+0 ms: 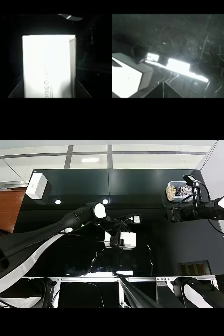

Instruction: Fold the box and place the chain.

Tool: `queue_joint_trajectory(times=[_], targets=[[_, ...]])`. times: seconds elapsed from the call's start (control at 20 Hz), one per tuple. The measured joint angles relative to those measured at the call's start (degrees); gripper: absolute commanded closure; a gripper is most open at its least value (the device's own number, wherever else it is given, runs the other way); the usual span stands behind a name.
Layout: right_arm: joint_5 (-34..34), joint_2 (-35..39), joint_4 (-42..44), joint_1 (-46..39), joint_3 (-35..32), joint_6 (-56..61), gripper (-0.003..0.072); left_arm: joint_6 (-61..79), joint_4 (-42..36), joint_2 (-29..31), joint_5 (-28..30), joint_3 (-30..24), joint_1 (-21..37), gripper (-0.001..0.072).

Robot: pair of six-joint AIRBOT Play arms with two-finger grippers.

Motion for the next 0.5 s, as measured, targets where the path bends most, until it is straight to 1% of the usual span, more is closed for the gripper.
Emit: queue_joint_trajectory(times=[0.3,0.35,0.4,0.45,0.5], targets=[[0.0,0.0,0.0,0.0,0.0,0.0,0.0671,-0.7,-0.9,-2.3,4.3,0.0,-2.6,-0.0004],[0.0,0.0,0.0,0.0,0.0,0.0,0.0671,-0.8,-1.0,-2.4,5.5,0.0,-2.8,0.0032],[-0.1,0.0,0.0,0.0,0.0,0.0,0.0671,-1.0,-1.0,-2.5,6.4,0.0,-3.1,0.0185],[-0.1,0.0,0.0,0.0,0.0,0.1,0.0672,-1.4,-1.1,-2.5,7.5,0.0,-3.2,0.0306],[0.0,0.0,0.0,0.0,0.0,0.1,0.0671,-1.7,-1.0,-2.4,8.0,0.0,-3.3,0.0377]])
